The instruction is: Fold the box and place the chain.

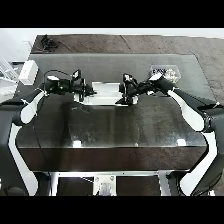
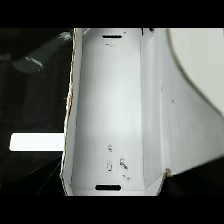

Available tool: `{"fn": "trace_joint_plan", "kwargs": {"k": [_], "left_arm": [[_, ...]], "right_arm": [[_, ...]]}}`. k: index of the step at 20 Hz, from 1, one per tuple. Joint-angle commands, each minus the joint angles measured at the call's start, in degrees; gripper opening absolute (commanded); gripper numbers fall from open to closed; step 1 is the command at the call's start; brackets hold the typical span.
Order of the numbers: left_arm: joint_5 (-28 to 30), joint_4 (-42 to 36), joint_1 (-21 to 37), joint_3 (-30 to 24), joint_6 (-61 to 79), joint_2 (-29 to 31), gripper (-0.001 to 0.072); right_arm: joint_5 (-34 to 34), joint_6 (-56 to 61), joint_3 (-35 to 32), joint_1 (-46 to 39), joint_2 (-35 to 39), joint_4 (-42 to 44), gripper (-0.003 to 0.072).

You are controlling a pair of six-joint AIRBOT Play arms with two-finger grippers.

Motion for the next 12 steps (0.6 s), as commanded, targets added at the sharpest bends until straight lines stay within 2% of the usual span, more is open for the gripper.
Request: {"fn": "trace_joint_plan", "kwargs": {"k": [1,12], "left_arm": [[0.02,0.0,0.07,0.0,0.0,-0.04,0.0021],[0.02,0.0,0.07,0.0,0.0,-0.04,0.0021]], "right_arm": [[-0.48,-1.44,1.31,0.44,-1.16,0.39,0.0601],[-0.42,-2.58,3.54,0.42,-3.67,-0.07,0.0601]]}}
